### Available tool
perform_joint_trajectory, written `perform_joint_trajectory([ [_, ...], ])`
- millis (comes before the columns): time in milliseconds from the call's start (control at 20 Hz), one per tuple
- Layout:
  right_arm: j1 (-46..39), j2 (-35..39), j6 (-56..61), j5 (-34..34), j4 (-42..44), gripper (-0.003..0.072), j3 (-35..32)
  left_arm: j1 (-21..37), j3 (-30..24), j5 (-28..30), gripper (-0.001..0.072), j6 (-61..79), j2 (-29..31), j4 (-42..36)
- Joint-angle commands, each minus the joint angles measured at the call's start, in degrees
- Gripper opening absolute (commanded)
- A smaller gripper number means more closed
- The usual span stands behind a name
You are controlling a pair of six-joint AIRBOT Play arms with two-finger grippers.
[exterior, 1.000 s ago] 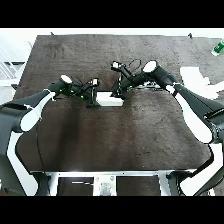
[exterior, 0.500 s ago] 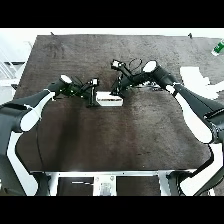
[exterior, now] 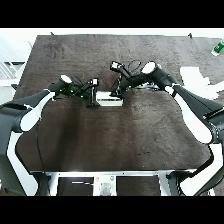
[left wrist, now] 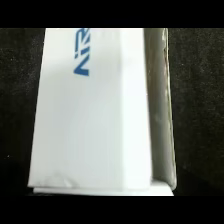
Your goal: Fold the box and place the chain.
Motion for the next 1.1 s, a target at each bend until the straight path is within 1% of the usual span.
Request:
perform_joint_trajectory([
  [0,0.2,0.0,0.2,0.2,0.1,0.0424,-1.3,0.0,0.0,0.0,0.0623,0.0,0.0,0.0],
  [400,0.2,0.0,0.6,0.4,0.4,0.0426,-2.6,0.0,0.0,0.0,0.0623,0.0,0.0,0.0],
  [550,0.2,0.0,0.5,3.4,1.9,0.0437,-2.7,0.0,0.0,0.0,0.0623,0.0,0.0,0.0],
  [700,-0.2,0.0,0.5,3.7,2.2,0.0438,-2.7,0.0,0.0,0.0,0.0623,0.0,0.0,0.0],
  [800,-0.7,0.0,0.5,3.7,3.8,0.053,-2.6,0.0,0.0,0.0,0.0623,0.0,0.0,0.0],
  [950,-1.7,0.0,0.5,4.0,6.9,0.053,-1.6,0.0,0.0,0.0,0.0623,0.0,0.0,0.0],
  [1050,-1.9,0.0,0.5,6.1,7.8,0.053,-0.5,0.0,0.0,0.0,0.0623,0.0,0.0,0.0],
])
